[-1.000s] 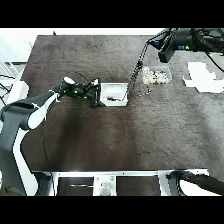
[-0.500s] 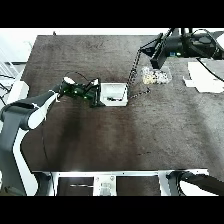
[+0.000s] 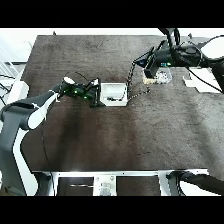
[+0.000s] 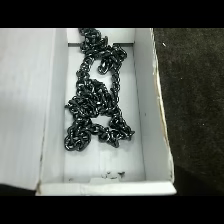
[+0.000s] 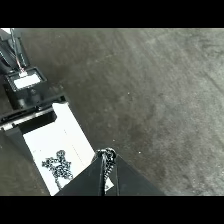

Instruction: Fold the box and place the chain.

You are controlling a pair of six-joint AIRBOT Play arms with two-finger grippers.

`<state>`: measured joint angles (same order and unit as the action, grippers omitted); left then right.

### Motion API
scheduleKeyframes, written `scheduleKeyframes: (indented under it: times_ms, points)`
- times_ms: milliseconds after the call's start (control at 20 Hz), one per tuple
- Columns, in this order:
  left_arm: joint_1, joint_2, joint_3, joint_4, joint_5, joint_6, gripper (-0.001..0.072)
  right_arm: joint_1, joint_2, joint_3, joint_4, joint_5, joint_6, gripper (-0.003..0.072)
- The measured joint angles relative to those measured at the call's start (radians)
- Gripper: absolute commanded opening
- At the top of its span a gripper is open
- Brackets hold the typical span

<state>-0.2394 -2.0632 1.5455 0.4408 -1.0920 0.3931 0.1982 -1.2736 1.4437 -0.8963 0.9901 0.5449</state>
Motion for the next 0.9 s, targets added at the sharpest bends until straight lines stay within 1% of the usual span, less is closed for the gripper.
scheduleKeyframes:
  times_ms: [150,500,900]
  points:
    - [0.0,0.0,0.0,0.0,0.0,0.0,0.0407,0.035,-0.024,-0.004,0.038,-0.008,-0.002,0.001]
    - [0.0,0.0,0.0,0.0,0.0,0.0,0.0407,0.145,-0.176,-0.006,0.069,-0.043,-0.018,0.0009]
    - [0.0,0.0,0.0,0.0,0.0,0.0,0.0407,0.176,-0.267,-0.006,0.082,-0.055,-0.031,0.0011]
